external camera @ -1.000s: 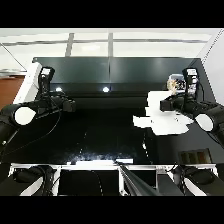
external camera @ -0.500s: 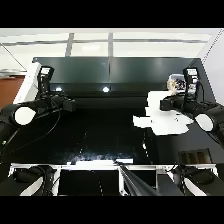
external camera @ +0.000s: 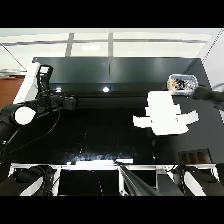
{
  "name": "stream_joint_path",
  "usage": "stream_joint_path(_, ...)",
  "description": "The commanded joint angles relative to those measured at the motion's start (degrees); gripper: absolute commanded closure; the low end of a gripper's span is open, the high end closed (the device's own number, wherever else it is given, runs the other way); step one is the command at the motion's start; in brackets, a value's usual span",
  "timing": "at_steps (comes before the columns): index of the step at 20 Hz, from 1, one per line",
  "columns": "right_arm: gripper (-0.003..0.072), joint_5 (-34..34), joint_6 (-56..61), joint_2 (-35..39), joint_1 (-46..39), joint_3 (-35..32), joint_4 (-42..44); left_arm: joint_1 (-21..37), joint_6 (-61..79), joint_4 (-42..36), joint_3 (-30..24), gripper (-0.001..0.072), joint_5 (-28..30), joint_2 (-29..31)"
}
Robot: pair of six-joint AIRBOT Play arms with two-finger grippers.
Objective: Fold the box and place the chain.
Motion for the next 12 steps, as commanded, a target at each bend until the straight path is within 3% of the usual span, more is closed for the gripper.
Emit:
stream_joint_path(1,-0.0019,5.51,-8.94,-4.22,-23.04,1.42,8.98,0.04,0.0,-1.2,-0.02,0.0005,-0.11,-0.07)
stream_joint_path(4,-0.002,20.52,-41.51,-12.15,-33.2,2.12,35.56,0.07,0.0,-2.32,-0.02,0.0005,-0.11,-0.52)
stream_joint_path(5,-0.0019,25.99,-45.83,-14.67,-34.14,3.04,38.49,0.04,0.0,-2.62,-0.02,0.0005,-0.09,-0.79)
stream_joint_path(8,-0.0019,36.76,-48.74,-21.59,-33.55,6.99,36.81,0.04,0.02,-3.85,-0.02,0.0005,-0.07,-1.7)
stream_joint_path(12,-0.0019,37.42,-49.22,-25.24,-30.51,9.79,37.16,0.04,0.02,-4.04,-0.02,0.0006,-0.07,-2.38)
